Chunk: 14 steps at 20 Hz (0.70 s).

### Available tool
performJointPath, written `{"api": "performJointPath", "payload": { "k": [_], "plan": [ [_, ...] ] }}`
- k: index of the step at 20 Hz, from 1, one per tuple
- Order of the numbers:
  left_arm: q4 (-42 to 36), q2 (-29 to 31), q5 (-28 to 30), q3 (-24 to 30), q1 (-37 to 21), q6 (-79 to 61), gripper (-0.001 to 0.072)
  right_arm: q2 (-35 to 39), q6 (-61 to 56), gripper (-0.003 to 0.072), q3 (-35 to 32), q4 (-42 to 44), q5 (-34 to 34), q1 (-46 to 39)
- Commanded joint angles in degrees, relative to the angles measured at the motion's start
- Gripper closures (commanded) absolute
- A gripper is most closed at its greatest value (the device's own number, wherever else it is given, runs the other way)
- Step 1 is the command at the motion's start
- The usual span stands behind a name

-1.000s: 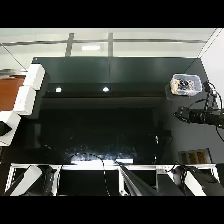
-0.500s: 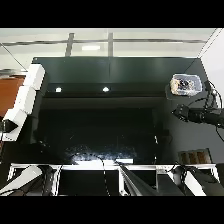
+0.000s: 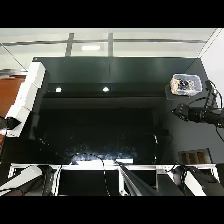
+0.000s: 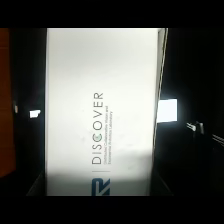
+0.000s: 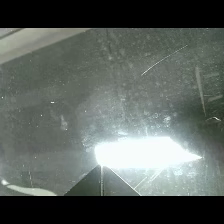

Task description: Fold the box and place the chain.

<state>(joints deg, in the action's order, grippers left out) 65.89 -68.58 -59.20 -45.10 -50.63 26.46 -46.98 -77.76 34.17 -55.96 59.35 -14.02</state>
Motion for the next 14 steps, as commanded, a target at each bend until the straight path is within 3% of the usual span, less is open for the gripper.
{"api": "performJointPath", "payload": {
  "k": [1, 5, 14],
  "plan": [
    [-0.4, -1.3, -0.6, 0.0, 0.7, -0.3, 0.0626, 0.0, 0.0, 0.0656, 0.0, 0.1, 0.2, 0.0],
    [-0.4, -1.3, 0.8, 0.0, 0.7, -0.4, 0.0589, 0.0, 0.0, 0.0657, 0.0, 0.1, 0.2, 0.0],
    [-0.1, -1.3, 3.2, 0.0, 0.7, -0.8, 0.0589, 0.0, -0.1, 0.0656, 0.0, 0.1, 0.2, 0.0]
  ]
}}
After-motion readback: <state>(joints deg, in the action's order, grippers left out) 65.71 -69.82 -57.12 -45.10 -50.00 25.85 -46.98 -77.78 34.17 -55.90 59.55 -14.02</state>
